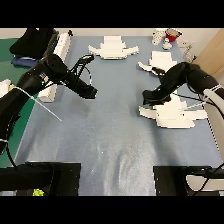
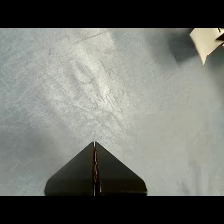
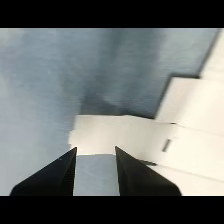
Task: Fold the box.
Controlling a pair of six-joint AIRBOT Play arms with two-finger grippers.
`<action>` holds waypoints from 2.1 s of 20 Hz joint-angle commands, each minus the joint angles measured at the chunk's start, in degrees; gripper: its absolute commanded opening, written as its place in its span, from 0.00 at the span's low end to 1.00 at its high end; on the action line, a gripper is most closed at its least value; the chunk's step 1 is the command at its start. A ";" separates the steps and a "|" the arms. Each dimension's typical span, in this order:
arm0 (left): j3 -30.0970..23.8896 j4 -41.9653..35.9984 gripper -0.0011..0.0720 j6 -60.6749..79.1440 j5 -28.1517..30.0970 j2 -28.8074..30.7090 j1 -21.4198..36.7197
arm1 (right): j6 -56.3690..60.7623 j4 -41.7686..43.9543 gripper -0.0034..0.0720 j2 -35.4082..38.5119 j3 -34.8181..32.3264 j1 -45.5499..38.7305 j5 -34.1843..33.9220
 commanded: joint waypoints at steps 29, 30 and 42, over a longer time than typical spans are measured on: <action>0.04 -13.86 0.03 0.02 3.41 -0.39 0.04 | -36.63 18.10 0.45 -20.06 8.28 -58.07 -16.90; 0.04 -13.86 0.03 0.00 3.39 -0.39 0.04 | -37.09 18.56 0.34 -20.06 8.28 -57.20 -17.81; -0.20 -16.15 0.03 -4.79 -0.96 1.09 0.04 | -27.17 30.08 0.05 -15.82 4.85 -30.67 -19.52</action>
